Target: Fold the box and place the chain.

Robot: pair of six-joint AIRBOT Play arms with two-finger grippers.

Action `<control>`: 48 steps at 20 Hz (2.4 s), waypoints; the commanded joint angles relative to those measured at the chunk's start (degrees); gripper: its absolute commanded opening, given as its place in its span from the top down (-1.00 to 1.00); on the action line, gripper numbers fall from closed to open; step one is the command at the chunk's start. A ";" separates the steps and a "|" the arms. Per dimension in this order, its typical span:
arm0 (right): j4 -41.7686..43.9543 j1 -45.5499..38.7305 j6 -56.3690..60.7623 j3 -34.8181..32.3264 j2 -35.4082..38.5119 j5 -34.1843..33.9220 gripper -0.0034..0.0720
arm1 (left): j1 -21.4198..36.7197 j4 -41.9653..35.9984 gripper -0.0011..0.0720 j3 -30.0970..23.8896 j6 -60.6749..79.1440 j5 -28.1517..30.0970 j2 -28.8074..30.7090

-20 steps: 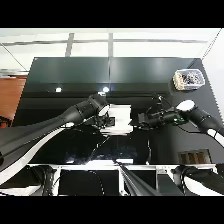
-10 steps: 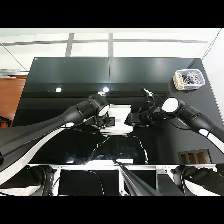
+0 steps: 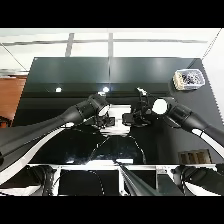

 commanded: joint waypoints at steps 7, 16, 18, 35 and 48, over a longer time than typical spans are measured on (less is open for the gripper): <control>-11.30 4.26 10.54 5.42 -4.83 2.58 -0.16 | 0.02 -0.02 0.89 0.00 0.02 -0.20 -0.02; -23.80 9.46 23.28 12.39 -9.53 11.17 0.10 | 0.02 -0.02 0.89 0.00 0.02 -0.15 -0.02; -23.93 9.44 25.22 12.39 -9.53 11.26 0.10 | 0.02 -0.02 0.89 0.00 0.02 -0.15 -0.02; -23.19 10.40 28.94 12.39 -11.78 10.99 0.87 | 0.02 -0.02 0.89 0.00 0.02 -0.17 -0.02; -23.65 10.38 28.70 12.55 -11.37 11.47 0.19 | 0.02 -0.04 0.89 0.00 0.02 -0.26 -0.02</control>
